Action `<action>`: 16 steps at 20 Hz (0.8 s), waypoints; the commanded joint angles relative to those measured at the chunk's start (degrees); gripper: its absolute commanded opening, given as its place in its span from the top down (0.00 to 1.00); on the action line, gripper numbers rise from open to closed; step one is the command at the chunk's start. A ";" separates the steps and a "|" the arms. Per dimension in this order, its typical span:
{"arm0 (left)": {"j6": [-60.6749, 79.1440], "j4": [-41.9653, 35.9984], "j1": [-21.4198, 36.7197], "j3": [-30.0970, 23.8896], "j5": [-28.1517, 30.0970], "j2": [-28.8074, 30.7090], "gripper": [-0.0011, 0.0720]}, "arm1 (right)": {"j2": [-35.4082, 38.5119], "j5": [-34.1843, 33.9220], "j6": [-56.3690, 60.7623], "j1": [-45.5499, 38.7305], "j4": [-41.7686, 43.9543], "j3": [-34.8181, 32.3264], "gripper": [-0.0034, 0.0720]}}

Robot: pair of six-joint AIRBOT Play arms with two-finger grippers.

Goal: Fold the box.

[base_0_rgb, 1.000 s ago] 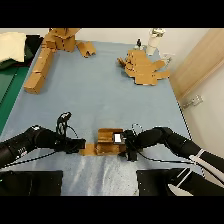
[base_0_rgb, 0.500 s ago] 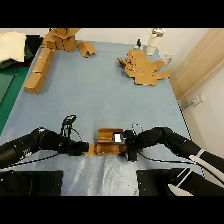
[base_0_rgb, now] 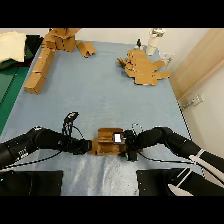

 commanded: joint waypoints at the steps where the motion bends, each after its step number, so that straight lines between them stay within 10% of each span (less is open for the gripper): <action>1: 3.26 -3.76 0.02 0.28 0.20 0.13 0.92 | -0.02 0.02 0.02 -0.02 0.00 0.02 0.33; 2: 3.28 -3.82 0.02 0.28 0.20 0.13 0.53 | 0.00 0.02 0.02 -0.02 0.00 0.02 0.33; 3: 3.67 -3.72 0.02 0.28 0.22 0.13 0.42 | 0.00 0.02 0.00 -0.02 0.00 0.02 0.33; 8: 4.04 -4.87 0.13 0.31 0.26 0.13 0.52 | 0.00 0.02 0.02 -0.02 0.00 0.02 0.33; 16: 4.04 -6.56 0.13 0.59 1.07 0.13 0.40 | 0.00 0.02 0.02 -0.02 0.00 0.02 0.33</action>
